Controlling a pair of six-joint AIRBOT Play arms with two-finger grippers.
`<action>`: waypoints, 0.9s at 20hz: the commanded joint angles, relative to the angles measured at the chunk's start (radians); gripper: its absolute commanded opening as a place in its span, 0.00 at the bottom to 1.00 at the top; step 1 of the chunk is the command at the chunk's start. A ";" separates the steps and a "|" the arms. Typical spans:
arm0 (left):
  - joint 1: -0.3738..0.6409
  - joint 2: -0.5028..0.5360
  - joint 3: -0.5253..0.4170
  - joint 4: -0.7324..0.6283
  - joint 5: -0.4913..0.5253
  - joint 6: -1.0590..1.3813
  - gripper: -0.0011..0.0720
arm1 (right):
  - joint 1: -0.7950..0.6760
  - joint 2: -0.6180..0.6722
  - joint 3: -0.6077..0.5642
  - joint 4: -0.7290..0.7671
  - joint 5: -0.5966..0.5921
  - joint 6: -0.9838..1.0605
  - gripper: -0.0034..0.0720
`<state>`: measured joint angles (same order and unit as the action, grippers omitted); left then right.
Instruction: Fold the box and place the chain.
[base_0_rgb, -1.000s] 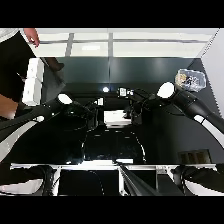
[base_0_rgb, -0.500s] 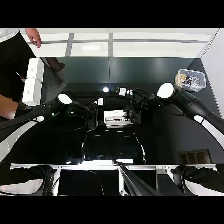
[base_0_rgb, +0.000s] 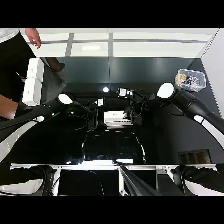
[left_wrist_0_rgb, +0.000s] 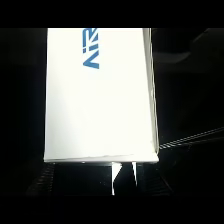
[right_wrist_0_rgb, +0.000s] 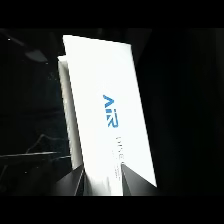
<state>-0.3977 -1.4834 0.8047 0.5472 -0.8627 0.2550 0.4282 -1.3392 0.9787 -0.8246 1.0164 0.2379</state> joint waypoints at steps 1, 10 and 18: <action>0.000 -0.001 0.001 0.000 0.005 -0.002 0.55 | 0.000 0.001 0.000 0.001 0.008 0.013 0.40; 0.000 -0.001 0.001 -0.001 0.005 -0.002 0.55 | 0.000 0.000 -0.010 0.001 0.019 0.039 0.40; 0.000 -0.001 0.001 -0.001 0.005 -0.002 0.55 | -0.018 0.053 -0.011 0.058 0.025 0.177 0.40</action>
<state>-0.3977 -1.4834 0.8047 0.5465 -0.8570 0.2516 0.4221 -1.3174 0.9478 -0.7971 1.0378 0.3042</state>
